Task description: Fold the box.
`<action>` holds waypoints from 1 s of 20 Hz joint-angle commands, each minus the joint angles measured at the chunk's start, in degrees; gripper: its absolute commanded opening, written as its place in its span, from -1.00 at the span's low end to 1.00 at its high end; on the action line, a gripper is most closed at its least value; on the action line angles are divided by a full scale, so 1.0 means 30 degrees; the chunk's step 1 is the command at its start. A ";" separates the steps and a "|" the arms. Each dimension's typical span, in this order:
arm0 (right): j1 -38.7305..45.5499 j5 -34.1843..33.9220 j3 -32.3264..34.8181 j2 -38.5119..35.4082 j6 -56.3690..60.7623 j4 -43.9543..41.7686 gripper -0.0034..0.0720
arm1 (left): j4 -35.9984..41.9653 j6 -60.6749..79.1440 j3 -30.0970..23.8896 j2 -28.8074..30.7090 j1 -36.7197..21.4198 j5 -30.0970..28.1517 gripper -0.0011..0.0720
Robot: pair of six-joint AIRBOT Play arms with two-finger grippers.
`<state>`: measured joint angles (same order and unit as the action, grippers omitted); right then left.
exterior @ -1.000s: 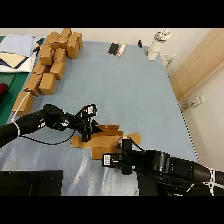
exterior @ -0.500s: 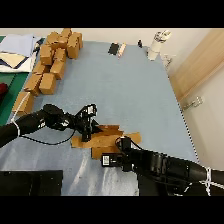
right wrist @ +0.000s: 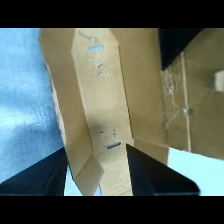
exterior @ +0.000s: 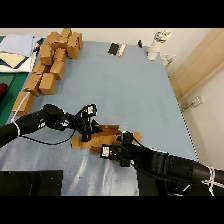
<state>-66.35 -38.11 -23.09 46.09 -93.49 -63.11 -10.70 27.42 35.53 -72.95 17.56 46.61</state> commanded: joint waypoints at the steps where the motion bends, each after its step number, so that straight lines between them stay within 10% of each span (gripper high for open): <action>1: 0.0240 -0.0219 -0.0066 -0.0029 0.1129 0.1217 0.48 | 0.0000 0.0007 0.0007 -0.0015 -0.0007 0.0007 -0.94; 2: 0.0634 -0.0474 -0.0211 -0.0051 0.1770 0.1421 0.99 | 0.0000 0.0007 0.0007 -0.0015 -0.0015 0.0000 -0.94; 6: 0.3067 0.0095 -0.0750 -0.0073 0.0670 -0.1005 0.99 | 0.0000 0.0007 0.0007 -0.0015 -0.0007 0.0007 -0.94; 20: 1.0418 0.1530 -0.0809 -0.0138 -2.0895 -1.6072 0.99 | 0.0000 0.0007 0.0007 -0.0015 -0.0015 0.0007 -0.94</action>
<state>-39.94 -33.61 -25.43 45.67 -142.15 -100.47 -10.70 27.42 35.53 -72.95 17.56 46.63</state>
